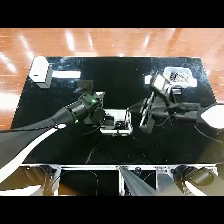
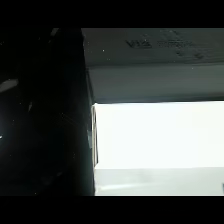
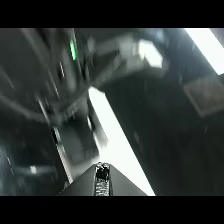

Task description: Fold the box and place the chain.

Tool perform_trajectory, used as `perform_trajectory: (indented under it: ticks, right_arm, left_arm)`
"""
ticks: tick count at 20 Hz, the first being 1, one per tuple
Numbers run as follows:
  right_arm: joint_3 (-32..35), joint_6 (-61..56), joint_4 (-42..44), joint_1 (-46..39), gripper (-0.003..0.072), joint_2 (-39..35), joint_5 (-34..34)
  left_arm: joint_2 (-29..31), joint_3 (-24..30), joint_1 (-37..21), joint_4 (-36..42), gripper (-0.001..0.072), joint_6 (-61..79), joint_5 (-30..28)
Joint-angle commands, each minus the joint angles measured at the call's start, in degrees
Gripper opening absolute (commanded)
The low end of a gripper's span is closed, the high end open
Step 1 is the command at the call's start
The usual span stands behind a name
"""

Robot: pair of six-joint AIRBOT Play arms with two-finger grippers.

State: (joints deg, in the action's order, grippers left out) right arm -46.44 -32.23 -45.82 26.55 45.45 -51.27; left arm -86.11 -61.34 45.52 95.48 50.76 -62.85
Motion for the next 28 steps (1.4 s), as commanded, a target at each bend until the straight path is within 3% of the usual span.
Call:
perform_trajectory:
  ticks: [1,11,18,21,28]
  right_arm:
    - [-4.72,-0.55,5.49,0.0,0.0028,-0.17,0.96]
    - [-15.96,0.0,6.78,0.0,0.0026,-0.13,9.31]
    - [-16.76,0.87,6.8,0.0,0.0026,-0.11,9.86]
    - [-18.34,2.08,6.8,0.0,0.0026,-0.11,13.86]
    - [-20.57,2.03,6.88,0.02,0.0026,-0.04,12.33]
  left_arm:
    - [0.02,-0.02,0.0,0.0,0.0023,0.02,0.17]
    - [0.02,-0.02,0.0,0.0,0.0023,0.02,0.44]
    - [0.02,-0.02,0.0,0.0,0.0023,0.02,0.5]
    - [0.02,-0.02,0.0,0.0,0.0023,0.02,0.52]
    - [0.02,-0.02,0.0,0.17,0.0023,0.02,0.48]
